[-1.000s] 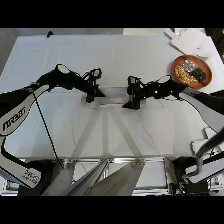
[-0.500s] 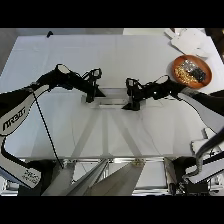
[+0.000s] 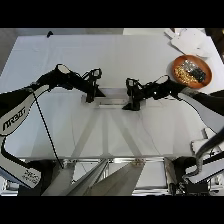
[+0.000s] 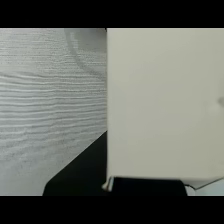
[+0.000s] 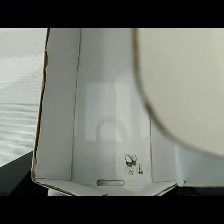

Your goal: Fold the box and place the chain.

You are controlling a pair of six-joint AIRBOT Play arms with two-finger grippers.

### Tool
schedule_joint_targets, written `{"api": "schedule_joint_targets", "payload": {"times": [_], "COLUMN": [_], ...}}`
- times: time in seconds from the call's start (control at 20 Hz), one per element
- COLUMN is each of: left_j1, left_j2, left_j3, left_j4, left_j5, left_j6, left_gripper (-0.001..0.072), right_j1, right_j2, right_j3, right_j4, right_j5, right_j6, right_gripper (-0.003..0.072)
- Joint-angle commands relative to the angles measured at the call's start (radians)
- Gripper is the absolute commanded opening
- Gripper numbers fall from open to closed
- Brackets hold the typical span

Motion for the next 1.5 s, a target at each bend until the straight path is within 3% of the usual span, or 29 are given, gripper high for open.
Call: {"api": "schedule_joint_targets", "payload": {"times": [0.0,0.2,1.45], "left_j1": [0.000,0.000,0.001], "left_j2": [0.000,0.000,0.000], "left_j3": [0.000,0.000,0.000], "left_j4": [0.000,0.000,0.000], "left_j5": [0.001,0.000,0.004], "left_j6": [0.000,0.000,0.000], "left_gripper": [0.0009,0.0009,0.0009], "right_j1": [-0.008,-0.007,-0.008], "right_j2": [0.000,-0.001,0.000], "right_j3": [0.001,0.001,0.001], "right_j4": [0.028,0.078,0.072], "right_j5": [0.017,0.026,0.026], "right_j6": [0.007,0.006,0.006], "right_gripper": [0.0680,0.0445,0.0446]}}
